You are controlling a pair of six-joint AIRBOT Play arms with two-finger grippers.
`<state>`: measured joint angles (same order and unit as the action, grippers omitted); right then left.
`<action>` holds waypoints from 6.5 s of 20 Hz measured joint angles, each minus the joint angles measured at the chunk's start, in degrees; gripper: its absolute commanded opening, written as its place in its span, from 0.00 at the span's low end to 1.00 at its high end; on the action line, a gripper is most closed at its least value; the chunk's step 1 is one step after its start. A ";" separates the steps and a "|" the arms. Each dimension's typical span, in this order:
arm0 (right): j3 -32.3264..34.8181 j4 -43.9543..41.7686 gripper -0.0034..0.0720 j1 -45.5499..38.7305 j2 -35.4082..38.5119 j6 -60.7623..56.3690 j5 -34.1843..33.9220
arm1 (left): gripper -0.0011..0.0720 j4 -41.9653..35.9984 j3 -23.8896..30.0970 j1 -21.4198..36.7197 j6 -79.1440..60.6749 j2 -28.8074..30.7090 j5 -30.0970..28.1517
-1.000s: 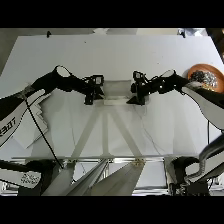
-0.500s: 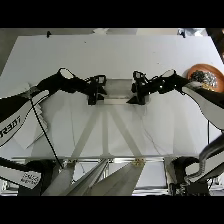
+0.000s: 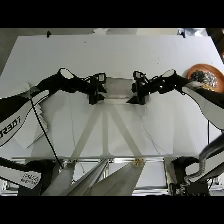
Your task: Fold the box and place the chain.
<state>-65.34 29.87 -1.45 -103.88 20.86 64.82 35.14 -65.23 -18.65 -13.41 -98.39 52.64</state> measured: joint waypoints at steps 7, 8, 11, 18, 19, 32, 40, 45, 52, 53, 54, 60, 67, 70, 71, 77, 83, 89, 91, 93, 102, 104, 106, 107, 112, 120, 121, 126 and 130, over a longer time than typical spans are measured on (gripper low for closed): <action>0.00 0.07 0.76 0.02 0.00 0.07 0.31 | 0.26 0.09 0.00 0.00 4.92 0.44 -0.44; 0.00 0.00 0.76 0.02 0.00 0.07 0.33 | 0.26 0.22 0.00 0.00 5.33 0.96 -0.20; 0.00 -0.04 0.76 0.02 0.02 0.11 0.39 | 0.25 1.66 0.00 0.00 6.01 3.72 1.16; 0.00 0.07 0.76 0.07 0.00 0.09 0.24 | 0.03 19.30 0.00 0.09 18.62 13.84 5.53; 0.00 0.07 0.76 0.07 0.00 0.09 0.22 | 0.03 22.43 0.00 0.11 21.27 15.06 5.90; 0.00 0.02 0.76 0.07 0.00 0.04 0.11 | 0.02 32.22 0.00 9.35 63.91 15.34 7.69; 0.00 0.02 0.76 0.07 0.00 0.02 0.11 | 0.02 26.14 0.00 5.84 78.29 6.40 7.41; 0.00 0.02 0.76 0.07 0.00 0.02 0.11 | 0.02 19.23 0.00 4.59 78.60 4.92 8.26; 0.00 0.02 0.76 0.07 0.00 0.02 0.11 | 0.25 15.78 0.00 4.22 77.96 4.63 8.28; 0.00 0.02 0.76 0.07 0.00 0.02 0.11 | 0.39 15.37 0.00 4.28 77.96 4.63 8.22; 0.00 0.02 0.76 0.07 0.00 0.04 0.11 | 0.40 14.88 0.00 4.35 77.96 4.66 8.22; 0.00 0.02 0.76 0.07 0.00 0.04 0.13 | 0.40 13.31 0.00 4.74 77.35 4.79 8.13; 0.00 0.02 0.76 0.07 0.00 0.04 0.13 | 0.56 3.23 0.00 5.40 67.69 4.87 9.09; 0.00 0.02 0.76 0.07 0.00 0.04 0.13 | 0.73 0.39 0.00 5.40 63.91 4.74 8.72; 0.00 0.02 0.76 0.07 0.00 0.04 0.13 | 0.73 -0.22 0.00 5.40 63.08 4.63 8.41; 0.00 0.02 0.76 0.07 0.00 0.04 0.13 | 0.82 -1.60 0.00 5.22 60.48 3.10 6.25; 0.00 0.02 0.76 0.07 0.00 0.04 0.11 | 0.79 -3.04 0.00 4.09 61.02 2.56 5.05; 0.00 0.04 0.76 0.07 0.00 0.04 0.13 | 0.78 -4.28 0.00 3.06 61.40 2.54 4.81; 0.00 0.02 0.76 0.07 0.00 0.04 0.13 | 0.78 -4.33 0.00 2.95 61.42 2.54 4.55; 0.00 0.04 0.76 0.07 0.00 0.02 0.13 | 0.78 -4.48 0.00 2.82 61.92 2.54 3.85; 0.00 0.04 0.76 0.07 0.00 0.02 0.11 | 0.79 -1.42 0.00 0.42 64.24 2.54 -0.02; 0.00 0.02 0.76 0.07 0.00 0.04 0.11 | 0.82 -1.01 0.00 0.46 64.63 2.64 -0.35; 0.00 0.04 0.76 0.07 0.00 0.04 0.13 | 0.82 -0.79 0.00 0.85 65.18 3.13 -0.13; 0.00 0.04 0.76 0.07 0.00 0.04 0.13 | 0.82 -0.66 0.00 1.18 65.64 3.41 0.13; 0.00 0.02 0.76 0.07 0.00 0.02 0.11 | 0.90 2.82 0.00 2.58 67.69 5.05 1.05; 0.00 0.04 0.76 0.07 0.00 0.04 0.11 | 0.90 9.46 0.00 2.84 73.92 5.64 4.66; 0.00 0.04 0.76 0.07 0.00 0.04 0.11 | 0.89 9.29 0.00 2.84 74.34 5.64 4.92; 0.00 0.02 0.76 0.07 0.00 0.04 0.11 | 0.86 5.92 0.00 2.84 74.71 5.64 6.93; 0.00 0.04 0.76 0.07 0.00 0.04 0.11 | 0.62 3.41 0.00 2.82 73.72 5.64 7.32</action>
<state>-65.34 29.91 -1.39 -103.88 20.91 64.93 38.54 -65.23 -15.84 60.31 -92.75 59.96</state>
